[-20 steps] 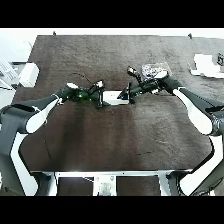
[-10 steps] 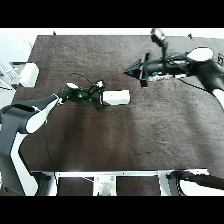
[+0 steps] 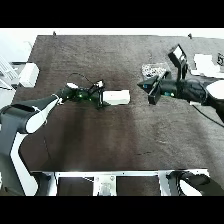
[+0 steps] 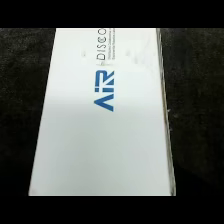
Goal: Fold the box and place the chain.
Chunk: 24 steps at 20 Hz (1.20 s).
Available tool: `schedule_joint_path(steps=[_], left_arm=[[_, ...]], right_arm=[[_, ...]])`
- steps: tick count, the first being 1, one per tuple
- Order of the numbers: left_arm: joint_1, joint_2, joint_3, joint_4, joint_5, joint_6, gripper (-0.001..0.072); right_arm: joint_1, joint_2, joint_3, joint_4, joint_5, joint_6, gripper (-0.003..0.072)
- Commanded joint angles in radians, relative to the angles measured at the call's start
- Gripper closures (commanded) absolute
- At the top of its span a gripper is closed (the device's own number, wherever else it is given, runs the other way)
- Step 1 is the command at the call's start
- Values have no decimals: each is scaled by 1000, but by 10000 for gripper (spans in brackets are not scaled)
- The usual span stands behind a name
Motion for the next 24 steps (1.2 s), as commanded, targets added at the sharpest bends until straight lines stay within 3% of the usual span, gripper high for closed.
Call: schedule_joint_path(steps=[1,6,10,13,18,24], left_arm=[[20,43,2,-27,19,-16,689],[133,243,2,-60,86,-243,691],[286,402,2,-60,415,-381,691],[396,408,-2,-61,654,-504,690],[500,308,-2,-60,647,-580,690],[523,172,-2,-40,594,-637,691]], right_arm=[[0,71,-104,-7,-43,57,672],[0,88,-111,-6,-51,62,672],[0,88,-111,-6,-63,108,672],[0,87,-112,20,-91,113,672],[2,76,-112,54,-133,113,672],[2,54,-112,74,-140,113,672]])
